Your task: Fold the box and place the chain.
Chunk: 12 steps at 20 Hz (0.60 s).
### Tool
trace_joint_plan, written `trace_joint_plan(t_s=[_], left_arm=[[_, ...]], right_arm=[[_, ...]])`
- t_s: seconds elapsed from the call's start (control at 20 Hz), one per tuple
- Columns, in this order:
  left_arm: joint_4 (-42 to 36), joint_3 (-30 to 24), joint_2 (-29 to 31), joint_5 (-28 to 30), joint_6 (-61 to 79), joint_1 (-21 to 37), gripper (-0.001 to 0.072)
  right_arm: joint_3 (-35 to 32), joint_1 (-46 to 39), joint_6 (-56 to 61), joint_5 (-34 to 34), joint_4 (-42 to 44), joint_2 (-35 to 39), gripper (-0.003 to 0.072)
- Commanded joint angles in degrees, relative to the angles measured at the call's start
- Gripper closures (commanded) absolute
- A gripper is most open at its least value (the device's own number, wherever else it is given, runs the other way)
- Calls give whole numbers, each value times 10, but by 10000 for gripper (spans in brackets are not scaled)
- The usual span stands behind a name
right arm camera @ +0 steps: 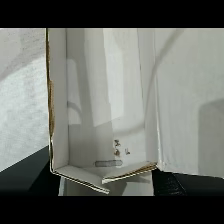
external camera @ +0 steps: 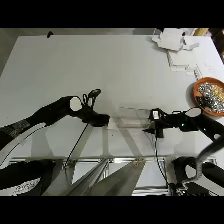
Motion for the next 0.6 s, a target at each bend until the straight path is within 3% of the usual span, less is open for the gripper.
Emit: trace_joint_plan(t_s=[0.0,0.35,0.55], left_arm=[[-42,1,-1,-1,31,-9,704],[-70,1,44,25,47,-26,698],[-105,2,43,60,63,-49,495]], right_arm=[[0,0,0,0,0,0,290],[0,0,0,0,0,0,290],[0,0,0,0,0,0,290]])
